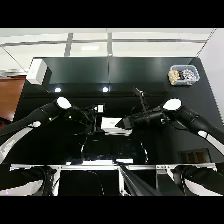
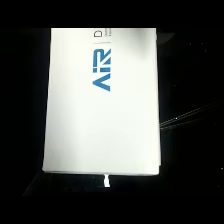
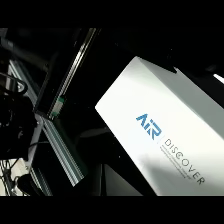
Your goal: Fold the box and place the chain.
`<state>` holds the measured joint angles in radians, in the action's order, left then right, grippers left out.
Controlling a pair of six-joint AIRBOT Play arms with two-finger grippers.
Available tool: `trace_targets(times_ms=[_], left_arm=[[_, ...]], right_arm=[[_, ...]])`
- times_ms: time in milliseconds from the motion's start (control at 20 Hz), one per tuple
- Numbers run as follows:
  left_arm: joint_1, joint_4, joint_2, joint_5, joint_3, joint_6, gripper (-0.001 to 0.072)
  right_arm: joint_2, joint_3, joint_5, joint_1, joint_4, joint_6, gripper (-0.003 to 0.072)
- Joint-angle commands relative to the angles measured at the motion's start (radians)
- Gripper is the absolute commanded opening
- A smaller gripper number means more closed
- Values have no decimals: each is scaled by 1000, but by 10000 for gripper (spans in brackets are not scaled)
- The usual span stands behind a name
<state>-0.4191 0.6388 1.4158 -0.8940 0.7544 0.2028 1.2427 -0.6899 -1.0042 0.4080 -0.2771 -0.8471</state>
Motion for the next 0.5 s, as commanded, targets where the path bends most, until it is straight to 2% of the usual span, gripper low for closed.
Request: trace_targets(times_ms=[0,150,450], left_arm=[[0,0,0,0,0,-2,463],[0,0,0,0,0,-2,463],[0,0,0,0,0,-2,463]], right_arm=[[50,14,39,-1,10,13,13],[90,14,105,-1,-53,-35,12],[103,14,114,-1,-79,-35,12]])
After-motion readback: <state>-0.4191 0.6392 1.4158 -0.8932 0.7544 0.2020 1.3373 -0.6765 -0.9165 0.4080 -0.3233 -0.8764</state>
